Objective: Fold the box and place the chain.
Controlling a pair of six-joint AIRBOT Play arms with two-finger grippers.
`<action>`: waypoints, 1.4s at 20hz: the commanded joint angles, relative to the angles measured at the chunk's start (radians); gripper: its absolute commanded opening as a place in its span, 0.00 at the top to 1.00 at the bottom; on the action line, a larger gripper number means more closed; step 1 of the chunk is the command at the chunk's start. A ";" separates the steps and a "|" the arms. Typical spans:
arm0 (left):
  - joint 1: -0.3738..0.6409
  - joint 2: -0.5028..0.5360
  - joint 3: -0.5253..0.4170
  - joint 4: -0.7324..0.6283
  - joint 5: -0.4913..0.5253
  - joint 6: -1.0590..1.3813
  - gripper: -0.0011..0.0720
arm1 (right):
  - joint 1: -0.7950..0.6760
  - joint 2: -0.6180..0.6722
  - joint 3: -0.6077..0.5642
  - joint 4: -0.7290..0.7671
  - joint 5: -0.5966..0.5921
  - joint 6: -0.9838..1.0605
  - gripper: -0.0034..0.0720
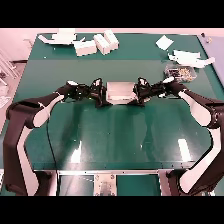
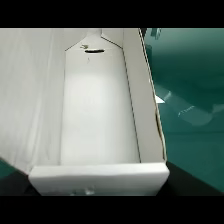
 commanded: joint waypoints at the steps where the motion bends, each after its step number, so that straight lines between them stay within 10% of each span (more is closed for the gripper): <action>1: 0.000 0.000 0.000 -0.003 -0.004 0.001 0.27 | 0.000 0.000 0.001 0.001 -0.001 0.000 0.21; 5: 0.000 0.000 0.000 -0.003 -0.010 0.010 0.60 | 0.000 0.000 0.001 0.001 -0.002 0.000 0.21; 28: 0.000 0.002 0.000 -0.011 0.011 0.008 0.60 | 0.000 0.000 0.001 0.001 -0.002 0.000 0.21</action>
